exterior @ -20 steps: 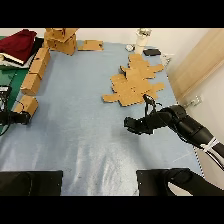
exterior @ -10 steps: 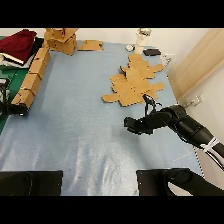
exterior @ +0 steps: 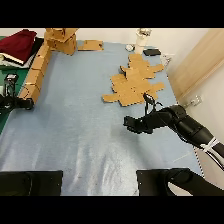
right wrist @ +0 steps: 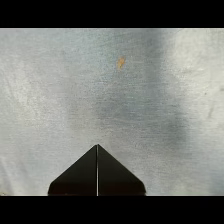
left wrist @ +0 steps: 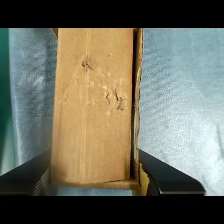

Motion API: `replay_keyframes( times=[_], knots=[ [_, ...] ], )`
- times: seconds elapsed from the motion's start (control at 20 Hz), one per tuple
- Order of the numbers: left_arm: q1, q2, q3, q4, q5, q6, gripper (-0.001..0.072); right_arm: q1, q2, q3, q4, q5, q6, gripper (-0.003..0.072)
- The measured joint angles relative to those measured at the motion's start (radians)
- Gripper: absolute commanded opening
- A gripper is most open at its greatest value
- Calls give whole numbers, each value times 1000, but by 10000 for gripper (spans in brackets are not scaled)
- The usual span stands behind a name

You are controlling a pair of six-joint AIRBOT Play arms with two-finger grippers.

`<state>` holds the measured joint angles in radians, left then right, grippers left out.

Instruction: Fold the box.

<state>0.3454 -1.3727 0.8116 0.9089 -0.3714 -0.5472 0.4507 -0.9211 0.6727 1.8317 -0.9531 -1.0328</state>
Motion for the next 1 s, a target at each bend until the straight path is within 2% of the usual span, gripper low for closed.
replay_keyframes(
  times=[0.1,0.2,0.25,0.4,0.6,0.8,0.85,0.9,0.95,1.0],
  knots=[
    [-4,-6,6,0,6,0,664,0,0,0,0,1,0,5],
    [-5,-10,8,3,7,0,668,0,0,0,1,2,0,5],
    [-6,-11,10,7,10,1,720,0,0,0,2,2,0,6],
    [-5,-11,11,28,-11,0,720,0,0,0,5,2,0,6],
    [21,17,11,73,-100,-28,720,0,0,0,7,2,0,6],
    [73,81,11,228,-244,-137,720,0,0,0,8,-5,-1,6],
    [84,97,11,266,-294,-163,650,0,-1,0,8,-5,-4,6],
    [92,109,11,294,-345,-182,304,0,-2,0,8,-5,-5,6],
    [96,119,11,311,-407,-198,10,0,-5,0,7,-5,-8,6],
    [93,127,11,315,-469,-206,11,0,-9,0,7,-5,-14,6]
  ],
)
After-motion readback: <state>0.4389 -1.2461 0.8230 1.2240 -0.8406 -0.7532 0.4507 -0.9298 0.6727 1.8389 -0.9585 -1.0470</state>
